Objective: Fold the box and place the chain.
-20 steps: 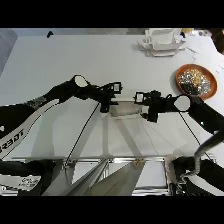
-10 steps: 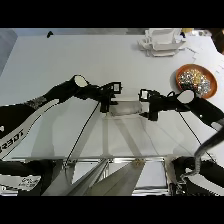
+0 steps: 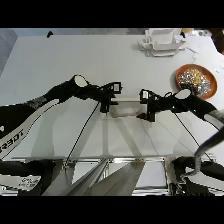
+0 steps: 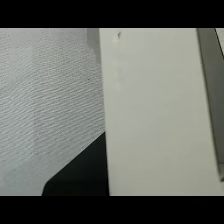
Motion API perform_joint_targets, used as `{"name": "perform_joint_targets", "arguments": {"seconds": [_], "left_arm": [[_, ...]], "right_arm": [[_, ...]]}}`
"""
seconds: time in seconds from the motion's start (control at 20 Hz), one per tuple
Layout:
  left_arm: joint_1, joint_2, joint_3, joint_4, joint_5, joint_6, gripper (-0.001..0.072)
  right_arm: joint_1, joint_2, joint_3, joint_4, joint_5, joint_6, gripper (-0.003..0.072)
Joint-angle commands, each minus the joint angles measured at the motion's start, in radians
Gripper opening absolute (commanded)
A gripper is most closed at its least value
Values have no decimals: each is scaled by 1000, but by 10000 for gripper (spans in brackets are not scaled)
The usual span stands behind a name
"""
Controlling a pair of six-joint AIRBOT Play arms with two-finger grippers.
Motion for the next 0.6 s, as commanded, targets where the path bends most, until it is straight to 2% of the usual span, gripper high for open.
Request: {"name": "perform_joint_targets", "arguments": {"seconds": [0.0,0.2,0.25,0.3,0.55], "left_arm": [[-1,0,0,0,1,0,12],[-1,-1,0,0,1,0,12],[-1,-1,0,0,1,0,12],[-1,-1,0,0,1,0,12],[-1,-1,0,0,1,0,12]], "right_arm": [[11,-37,1,19,14,-49,627],[23,-49,0,5,2,-55,613],[23,-49,0,-6,-4,-55,546],[23,-49,0,-13,-8,-55,517],[23,-56,0,-13,-16,-55,512]]}}
